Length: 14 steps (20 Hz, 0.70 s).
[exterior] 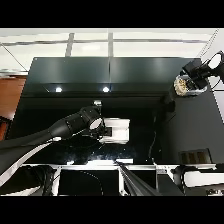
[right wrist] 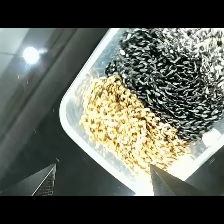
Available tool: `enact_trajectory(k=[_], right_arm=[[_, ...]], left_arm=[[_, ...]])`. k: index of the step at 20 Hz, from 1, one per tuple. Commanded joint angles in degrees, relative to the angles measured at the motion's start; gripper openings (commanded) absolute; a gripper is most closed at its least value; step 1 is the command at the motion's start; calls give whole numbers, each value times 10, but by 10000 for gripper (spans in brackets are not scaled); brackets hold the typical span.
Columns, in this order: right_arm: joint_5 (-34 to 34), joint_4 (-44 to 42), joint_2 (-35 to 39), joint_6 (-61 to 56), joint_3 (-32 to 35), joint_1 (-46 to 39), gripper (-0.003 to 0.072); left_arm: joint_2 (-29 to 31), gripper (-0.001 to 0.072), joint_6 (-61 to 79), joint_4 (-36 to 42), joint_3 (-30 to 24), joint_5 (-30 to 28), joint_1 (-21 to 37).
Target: Fold the box and place the chain.
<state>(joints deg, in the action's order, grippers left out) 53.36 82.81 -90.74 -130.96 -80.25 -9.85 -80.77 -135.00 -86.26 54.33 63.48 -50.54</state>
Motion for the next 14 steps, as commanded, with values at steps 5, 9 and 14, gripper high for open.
enact_trajectory(k=[5, 9, 14], right_arm=[[19, -24, -32, -30, -21, -25, 644], [20, -36, -55, -27, -21, -25, 644], [5, -38, -82, -25, -21, -25, 644]], left_arm=[[0, 31, 0, 0, 0, 0, 0], [0, 31, 0, 0, 0, 0, 0], [0, 31, 0, 0, 0, 0, 0]])
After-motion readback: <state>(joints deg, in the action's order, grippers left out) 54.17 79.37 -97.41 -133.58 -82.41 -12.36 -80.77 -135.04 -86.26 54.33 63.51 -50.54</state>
